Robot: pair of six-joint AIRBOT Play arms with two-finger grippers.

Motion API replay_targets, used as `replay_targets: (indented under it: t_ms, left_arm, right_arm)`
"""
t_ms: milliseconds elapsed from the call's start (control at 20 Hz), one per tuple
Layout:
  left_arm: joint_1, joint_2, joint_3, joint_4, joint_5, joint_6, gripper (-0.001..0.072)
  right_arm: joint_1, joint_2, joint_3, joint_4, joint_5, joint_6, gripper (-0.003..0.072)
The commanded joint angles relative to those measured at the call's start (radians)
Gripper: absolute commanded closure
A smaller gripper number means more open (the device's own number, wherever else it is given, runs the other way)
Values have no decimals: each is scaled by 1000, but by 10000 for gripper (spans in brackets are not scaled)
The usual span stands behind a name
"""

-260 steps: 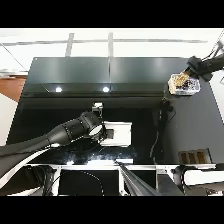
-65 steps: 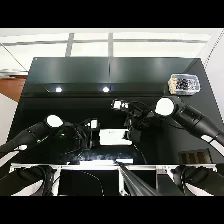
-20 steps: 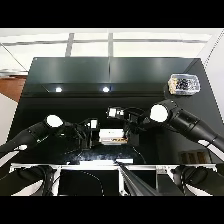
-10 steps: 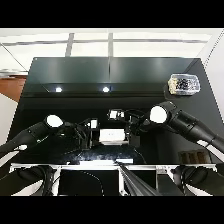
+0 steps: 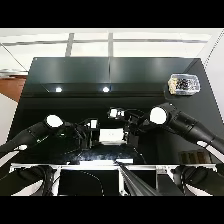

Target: Fold the box and place the chain.

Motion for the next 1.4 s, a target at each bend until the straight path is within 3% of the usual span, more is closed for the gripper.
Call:
replay_targets:
  t_ms: [0, 200, 250, 300, 350, 600, 850, 1350]
  left_arm:
    - [-1, -1, 1, 0, 0, 0, 231]
    - [-1, -1, 1, 0, 0, 0, 230]
    - [-1, -1, 1, 0, 0, 0, 231]
    - [-1, -1, 1, 1, 0, 0, 231]
    - [-1, -1, 1, 1, 0, 0, 230]
    - [-1, -1, 1, 0, 0, 0, 230]
    - [-1, -1, 1, 1, 0, 0, 230]
    - [-1, -1, 1, 1, 0, 0, 230]
  right_arm:
    - [-1, 19, 0, 3, -3, 41, 311]
    - [-36, 113, 2, 1, 26, 210, 313]
    - [-53, 135, 2, 8, 40, 268, 413]
    - [-70, 145, 0, 36, 56, 317, 624]
    - [-79, 143, -2, 81, 64, 351, 675]
    - [-81, 109, -72, 311, -28, 365, 677]
    - [-81, 93, -105, 345, -100, 450, 677]
    - [-81, -35, -111, 426, -97, 507, 676]
